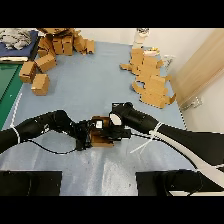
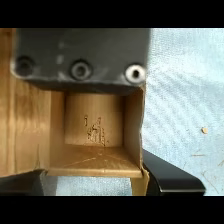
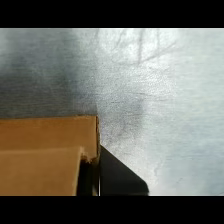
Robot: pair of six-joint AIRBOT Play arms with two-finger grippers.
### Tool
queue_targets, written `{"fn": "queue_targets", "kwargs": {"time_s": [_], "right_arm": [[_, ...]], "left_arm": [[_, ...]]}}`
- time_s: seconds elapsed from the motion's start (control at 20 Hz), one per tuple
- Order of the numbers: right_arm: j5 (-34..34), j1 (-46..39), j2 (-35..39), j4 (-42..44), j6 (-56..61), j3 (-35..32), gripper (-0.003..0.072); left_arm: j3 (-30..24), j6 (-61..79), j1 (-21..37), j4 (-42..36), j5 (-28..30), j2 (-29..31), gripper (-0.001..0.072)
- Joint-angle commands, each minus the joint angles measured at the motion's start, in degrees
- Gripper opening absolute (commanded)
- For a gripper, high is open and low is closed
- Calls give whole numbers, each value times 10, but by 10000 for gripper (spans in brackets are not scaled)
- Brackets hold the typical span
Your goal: Fold the box.
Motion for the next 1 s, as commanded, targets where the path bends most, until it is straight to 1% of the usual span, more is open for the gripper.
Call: {"fn": "queue_targets", "kwargs": {"time_s": [0.0,0.05,0.3,0.4,0.45,0.65,0.95], "right_arm": [[-5,6,-6,-1,-3,7,26],[-5,8,-7,-2,-5,7,9],[-6,16,-9,-11,-10,7,11],[-3,17,-6,-10,-10,7,256],[1,16,-3,-11,-10,7,301],[42,16,3,-14,-9,7,310],[35,17,-4,-22,2,7,306]], "left_arm": [[1,0,0,0,0,0,588],[0,0,0,0,0,0,588],[1,0,0,0,-1,0,588],[1,0,0,0,-1,0,588],[0,0,0,0,-1,0,588],[0,0,0,0,0,0,588],[0,0,0,0,0,0,588]]}}
